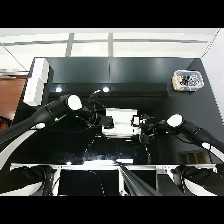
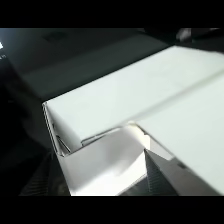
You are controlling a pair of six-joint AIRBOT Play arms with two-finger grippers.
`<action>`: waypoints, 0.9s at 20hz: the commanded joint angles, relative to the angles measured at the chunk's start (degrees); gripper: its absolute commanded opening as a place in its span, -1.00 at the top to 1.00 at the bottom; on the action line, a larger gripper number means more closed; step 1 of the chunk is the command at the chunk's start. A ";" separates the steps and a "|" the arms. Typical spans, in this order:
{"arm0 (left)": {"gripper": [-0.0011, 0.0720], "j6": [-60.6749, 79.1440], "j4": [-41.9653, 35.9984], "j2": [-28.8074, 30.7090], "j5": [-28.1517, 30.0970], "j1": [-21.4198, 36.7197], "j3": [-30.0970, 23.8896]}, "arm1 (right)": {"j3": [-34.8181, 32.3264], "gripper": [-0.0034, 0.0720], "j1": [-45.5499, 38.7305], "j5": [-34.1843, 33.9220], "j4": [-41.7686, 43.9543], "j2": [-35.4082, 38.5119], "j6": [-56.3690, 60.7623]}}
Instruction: Fold the box and place the chain.
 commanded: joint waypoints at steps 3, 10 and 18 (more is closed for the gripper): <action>-0.74 -11.17 8.81 -0.04 4.26 -2.86 0.20 | 0.00 0.39 0.02 0.00 0.00 0.00 0.00; -0.74 -16.00 16.79 -0.57 3.06 -6.03 1.38 | 0.00 0.39 0.02 0.00 0.00 0.00 0.00; -0.09 -33.79 33.64 -6.01 -7.74 -12.81 11.82 | 0.00 0.39 0.02 0.00 0.00 0.00 0.00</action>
